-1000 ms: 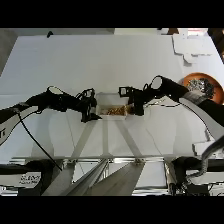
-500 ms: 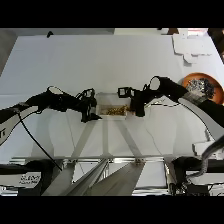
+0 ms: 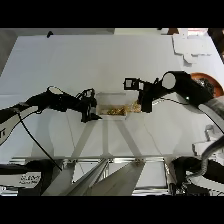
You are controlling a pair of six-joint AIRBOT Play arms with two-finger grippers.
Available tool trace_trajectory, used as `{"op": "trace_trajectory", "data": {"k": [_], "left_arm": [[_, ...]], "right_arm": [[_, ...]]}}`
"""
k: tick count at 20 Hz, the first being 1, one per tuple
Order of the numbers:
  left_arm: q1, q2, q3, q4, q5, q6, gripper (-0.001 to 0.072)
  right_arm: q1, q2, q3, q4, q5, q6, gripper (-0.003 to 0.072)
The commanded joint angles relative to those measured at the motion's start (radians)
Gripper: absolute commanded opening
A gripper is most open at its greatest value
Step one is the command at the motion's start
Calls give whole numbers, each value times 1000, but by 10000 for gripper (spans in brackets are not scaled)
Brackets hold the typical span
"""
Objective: Fold the box and place the chain.
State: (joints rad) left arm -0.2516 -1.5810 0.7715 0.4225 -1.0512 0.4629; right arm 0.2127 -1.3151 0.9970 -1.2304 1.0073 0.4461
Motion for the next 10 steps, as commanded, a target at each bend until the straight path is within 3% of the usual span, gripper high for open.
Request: {"op": "trace_trajectory", "data": {"k": [1, 5, 10], "left_arm": [[0, 0, 0, 0, 0, 0, 395], [0, 0, 0, 0, 0, 0, 395], [0, 0, -1, 0, 0, 0, 395]], "right_arm": [[5, 76, 1, 65, -6, 56, 13], [97, 99, 3, 75, -48, 85, 13], [268, 82, 16, 92, -238, 138, 13]]}}
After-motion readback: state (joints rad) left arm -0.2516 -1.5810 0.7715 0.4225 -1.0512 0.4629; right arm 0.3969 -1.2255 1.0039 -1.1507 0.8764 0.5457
